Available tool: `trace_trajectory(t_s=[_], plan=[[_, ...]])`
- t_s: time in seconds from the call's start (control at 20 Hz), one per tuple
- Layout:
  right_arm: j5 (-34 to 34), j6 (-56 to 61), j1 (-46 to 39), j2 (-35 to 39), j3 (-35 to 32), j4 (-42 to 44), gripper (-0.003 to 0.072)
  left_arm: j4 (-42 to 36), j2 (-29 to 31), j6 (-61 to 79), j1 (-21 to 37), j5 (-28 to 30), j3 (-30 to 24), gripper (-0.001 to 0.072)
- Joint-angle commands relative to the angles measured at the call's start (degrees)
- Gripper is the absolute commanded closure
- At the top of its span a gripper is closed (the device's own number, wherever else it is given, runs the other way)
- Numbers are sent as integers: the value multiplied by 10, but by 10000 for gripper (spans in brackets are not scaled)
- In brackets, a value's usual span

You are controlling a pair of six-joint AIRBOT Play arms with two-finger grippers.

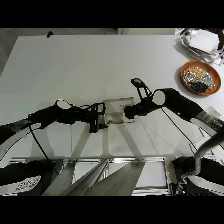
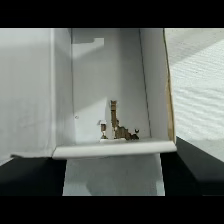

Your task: Fold the box and place the chain.

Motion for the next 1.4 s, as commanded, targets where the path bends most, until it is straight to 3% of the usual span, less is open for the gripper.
trace_trajectory(t_s=[0.0, 0.4, 0.8, 1.0, 1.1, 1.15, 1.2, 1.3, 1.35], plan=[[5, 54, 8, -7, 18, -52, 259, 0, 0, 0, 0, 1, 0, 501], [92, 49, 26, -7, 43, -74, 203, 0, 0, 0, 0, 1, 0, 501], [54, 130, 65, -48, 44, -133, 209, 0, 0, 0, 0, 1, 0, 501], [29, 155, 70, -53, 44, -141, 348, 0, 0, 0, 0, 1, 0, 501], [46, 155, 70, -54, 44, -153, 493, 0, 0, 0, 0, 1, 0, 501], [52, 155, 70, -55, 44, -157, 623, 0, 0, 0, 0, 1, 0, 501], [54, 155, 70, -56, 44, -158, 651, 0, 0, 0, 0, 1, 0, 501], [52, 155, 70, -57, 44, -158, 630, 0, 0, 0, 0, 1, 0, 501], [48, 155, 70, -57, 44, -158, 501, 0, 0, 0, 0, 1, 0, 501]])
